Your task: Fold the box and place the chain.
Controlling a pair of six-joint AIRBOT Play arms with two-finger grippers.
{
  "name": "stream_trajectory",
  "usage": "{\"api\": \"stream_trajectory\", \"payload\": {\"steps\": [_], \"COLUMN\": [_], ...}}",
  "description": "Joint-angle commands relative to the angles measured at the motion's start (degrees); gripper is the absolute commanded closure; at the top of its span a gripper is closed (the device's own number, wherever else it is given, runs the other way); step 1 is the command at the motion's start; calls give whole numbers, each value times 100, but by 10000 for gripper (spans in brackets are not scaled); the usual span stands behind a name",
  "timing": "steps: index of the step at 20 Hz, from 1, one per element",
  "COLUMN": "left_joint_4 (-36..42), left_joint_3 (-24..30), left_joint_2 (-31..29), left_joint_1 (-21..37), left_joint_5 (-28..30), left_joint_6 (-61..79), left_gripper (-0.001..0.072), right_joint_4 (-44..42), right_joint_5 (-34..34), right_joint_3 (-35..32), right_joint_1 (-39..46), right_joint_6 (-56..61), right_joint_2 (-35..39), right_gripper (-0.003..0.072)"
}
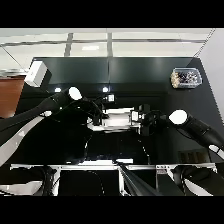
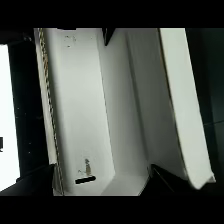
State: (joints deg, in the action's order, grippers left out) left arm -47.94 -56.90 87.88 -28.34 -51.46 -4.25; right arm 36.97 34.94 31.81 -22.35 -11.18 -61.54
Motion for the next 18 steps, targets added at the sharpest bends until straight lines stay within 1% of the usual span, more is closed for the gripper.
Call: {"api": "stream_trajectory", "payload": {"steps": [1, 3, 5, 11, 14, 18], "left_joint_4": [-2, -2, -2, -2, -2, -2], "left_joint_3": [2, 2, 2, 2, 2, 2], "left_joint_2": [2, 2, 2, 2, 2, 2], "left_joint_1": [-4, -4, -4, -4, -2, -4], "left_joint_5": [-39, -39, -24, -13, -13, -13], "left_joint_6": [7, 7, 7, 4, 4, 4], "left_gripper": [686, 686, 686, 686, 686, 686], "right_joint_4": [-192, -743, -846, -844, -800, -793], "right_joint_5": [26, 520, 850, 863, 785, 796], "right_joint_3": [122, 138, 138, 138, 138, 138], "right_joint_1": [407, 708, 688, 221, 291, 367], "right_joint_6": [-22, -201, -511, -708, -750, -750], "right_joint_2": [-63, -96, -232, -732, -905, -942], "right_gripper": [-10, -10, -11, -10, -10, -11]}}
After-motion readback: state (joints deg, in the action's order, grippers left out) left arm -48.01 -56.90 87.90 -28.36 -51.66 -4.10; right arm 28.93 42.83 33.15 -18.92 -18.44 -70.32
